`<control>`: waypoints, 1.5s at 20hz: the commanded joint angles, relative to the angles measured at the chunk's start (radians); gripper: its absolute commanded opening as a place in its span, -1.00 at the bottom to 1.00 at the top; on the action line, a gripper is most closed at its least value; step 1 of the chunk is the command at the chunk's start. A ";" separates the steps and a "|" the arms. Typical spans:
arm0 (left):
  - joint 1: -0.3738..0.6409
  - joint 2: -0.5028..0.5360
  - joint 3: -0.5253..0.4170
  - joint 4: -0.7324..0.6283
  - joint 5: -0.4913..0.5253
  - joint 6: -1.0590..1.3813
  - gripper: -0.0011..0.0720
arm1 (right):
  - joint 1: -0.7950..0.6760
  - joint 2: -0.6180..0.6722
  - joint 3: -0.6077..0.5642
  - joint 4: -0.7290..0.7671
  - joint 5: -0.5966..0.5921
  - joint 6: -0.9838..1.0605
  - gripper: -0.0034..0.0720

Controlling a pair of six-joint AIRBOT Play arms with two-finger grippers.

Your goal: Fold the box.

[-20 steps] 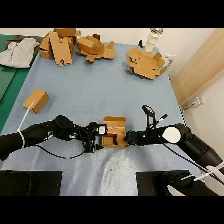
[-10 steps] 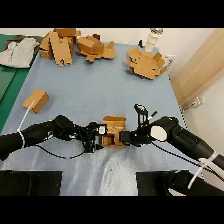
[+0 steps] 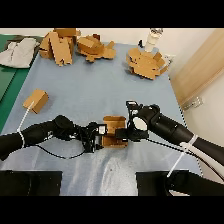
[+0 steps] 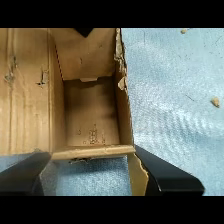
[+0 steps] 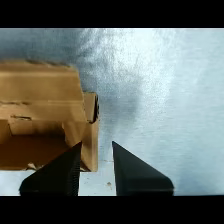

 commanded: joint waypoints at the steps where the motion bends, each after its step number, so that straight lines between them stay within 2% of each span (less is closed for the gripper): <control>1: 0.000 0.000 -0.001 0.000 0.001 0.000 0.30 | 0.005 -0.027 0.035 -0.027 0.040 0.008 0.17; 3: 0.000 0.000 -0.001 0.000 0.001 0.000 0.30 | 0.005 -0.037 0.036 -0.016 0.039 0.008 0.32; 11: 0.000 0.000 0.000 0.000 0.001 0.000 0.30 | 0.011 -0.158 0.039 0.088 -0.049 0.005 0.32; 15: 0.000 0.000 0.000 0.000 0.001 0.000 0.30 | 0.011 -0.164 0.039 0.049 -0.042 0.011 0.27; 19: 0.000 0.000 -0.001 0.000 0.001 0.000 0.30 | 0.011 -0.166 0.039 -0.003 -0.039 0.025 -0.55; 21: 0.000 0.000 -0.001 0.000 0.001 0.000 0.30 | 0.011 -0.170 0.038 -0.003 -0.031 0.027 -0.87; 22: 0.000 0.000 -0.001 0.000 0.001 0.000 0.30 | 0.011 -0.172 0.038 -0.002 -0.022 0.027 -0.90; 25: 0.000 0.000 0.000 0.000 0.001 0.000 0.30 | 0.011 -0.175 0.039 -0.005 -0.006 0.024 -0.90; 26: 0.000 0.000 0.000 0.000 0.001 0.000 0.30 | 0.011 -0.175 0.039 -0.005 -0.005 0.024 -0.53; 27: 0.000 0.000 -0.001 0.000 0.001 0.000 0.30 | 0.011 -0.175 0.039 -0.005 -0.005 0.024 -0.03; 30: 0.000 0.000 0.000 0.000 0.001 0.000 0.30 | 0.010 -0.175 0.039 -0.005 -0.005 0.024 0.09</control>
